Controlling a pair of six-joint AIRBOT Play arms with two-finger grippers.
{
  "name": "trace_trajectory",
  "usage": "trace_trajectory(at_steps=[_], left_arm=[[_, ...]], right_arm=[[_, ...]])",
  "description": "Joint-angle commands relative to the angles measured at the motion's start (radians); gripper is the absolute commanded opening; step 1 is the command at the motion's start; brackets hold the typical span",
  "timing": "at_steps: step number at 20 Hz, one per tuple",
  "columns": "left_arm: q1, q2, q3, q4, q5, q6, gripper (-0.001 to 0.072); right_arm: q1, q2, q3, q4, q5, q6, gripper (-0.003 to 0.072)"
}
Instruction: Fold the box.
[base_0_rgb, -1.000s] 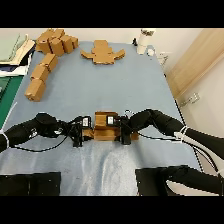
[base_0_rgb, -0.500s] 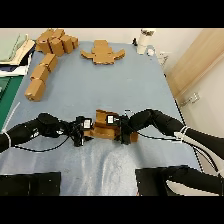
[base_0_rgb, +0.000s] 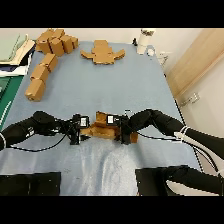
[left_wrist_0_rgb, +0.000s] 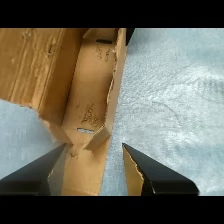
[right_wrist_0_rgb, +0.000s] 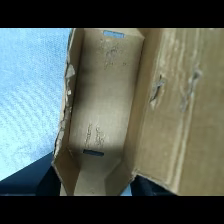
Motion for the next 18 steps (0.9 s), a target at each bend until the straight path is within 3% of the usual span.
trace_trajectory(at_steps=[1, 9, 18], left_arm=[[0.015, 0.006, 0.0, 0.029, 0.02, -0.005, 0.0538], [0.034, 0.002, 0.006, 0.031, 0.084, -0.006, 0.0538], [0.016, -0.05, 0.048, 0.023, -0.015, 0.082, 0.0534]], right_arm=[[0.0, 0.0, 0.0, 0.0, 0.0, 0.0, 0.0519], [0.0, 0.0, 0.0, 0.0, 0.0, 0.0, 0.0519], [0.0, 0.0, 0.0, -0.001, 0.0, 0.0, 0.0519]])
